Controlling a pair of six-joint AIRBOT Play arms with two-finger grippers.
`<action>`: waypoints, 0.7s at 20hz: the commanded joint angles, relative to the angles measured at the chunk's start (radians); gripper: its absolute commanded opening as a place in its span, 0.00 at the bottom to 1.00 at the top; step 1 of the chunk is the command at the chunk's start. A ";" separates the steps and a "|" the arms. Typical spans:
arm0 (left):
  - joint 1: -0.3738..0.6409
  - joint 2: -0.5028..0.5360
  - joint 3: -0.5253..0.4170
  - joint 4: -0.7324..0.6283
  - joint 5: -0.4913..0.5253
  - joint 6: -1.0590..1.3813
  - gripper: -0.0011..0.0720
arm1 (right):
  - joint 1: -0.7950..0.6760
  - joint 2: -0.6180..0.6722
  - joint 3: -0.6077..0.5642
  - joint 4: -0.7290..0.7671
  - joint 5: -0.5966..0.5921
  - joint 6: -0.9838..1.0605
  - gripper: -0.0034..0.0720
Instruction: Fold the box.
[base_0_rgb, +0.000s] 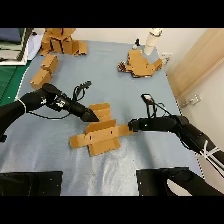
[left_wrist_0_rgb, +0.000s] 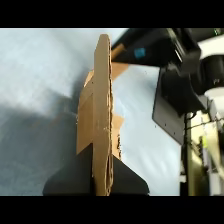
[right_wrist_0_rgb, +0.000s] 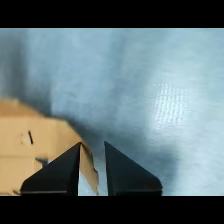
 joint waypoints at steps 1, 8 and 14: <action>-0.063 0.029 0.000 0.045 0.051 0.179 0.03 | 0.000 0.032 0.006 -0.100 0.081 0.274 0.36; -0.122 0.031 -0.018 0.052 0.203 0.396 0.03 | 0.000 0.032 0.006 -0.035 0.127 0.362 0.33; -0.123 0.084 -0.100 -0.134 0.233 0.576 0.03 | 0.001 0.028 0.005 -0.027 0.156 0.361 0.05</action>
